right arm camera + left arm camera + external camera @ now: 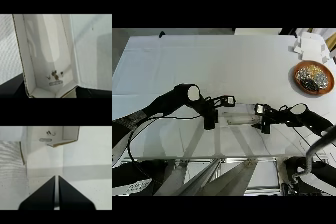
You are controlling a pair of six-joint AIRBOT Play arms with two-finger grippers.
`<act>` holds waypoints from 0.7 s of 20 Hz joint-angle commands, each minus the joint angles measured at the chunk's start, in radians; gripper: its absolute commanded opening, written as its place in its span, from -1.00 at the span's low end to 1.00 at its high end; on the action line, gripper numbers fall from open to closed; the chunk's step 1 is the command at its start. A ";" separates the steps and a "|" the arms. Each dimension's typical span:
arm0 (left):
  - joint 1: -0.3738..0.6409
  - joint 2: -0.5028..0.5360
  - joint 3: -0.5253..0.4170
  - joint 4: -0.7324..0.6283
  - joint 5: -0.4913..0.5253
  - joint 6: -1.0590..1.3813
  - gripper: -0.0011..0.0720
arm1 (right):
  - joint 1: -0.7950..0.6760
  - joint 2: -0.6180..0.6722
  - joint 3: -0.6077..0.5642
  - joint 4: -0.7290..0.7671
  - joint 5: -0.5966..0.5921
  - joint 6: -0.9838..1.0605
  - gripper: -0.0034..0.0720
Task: Fold the box and place the chain.
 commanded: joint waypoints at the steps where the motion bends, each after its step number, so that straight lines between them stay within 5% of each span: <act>1: 0.005 -0.009 -0.001 0.010 0.021 0.089 -0.39 | 0.000 0.001 0.000 0.000 0.000 0.000 0.16; 3: 0.008 -0.009 -0.015 0.013 0.082 0.157 0.23 | 0.000 0.001 0.000 0.000 0.000 0.000 0.16; 4: 0.007 -0.009 -0.025 0.012 0.113 0.192 0.38 | 0.000 0.001 0.000 0.000 0.000 0.000 0.16; 14: -0.005 -0.013 -0.030 -0.057 0.241 0.310 0.43 | 0.000 0.001 0.000 0.000 0.000 0.000 0.16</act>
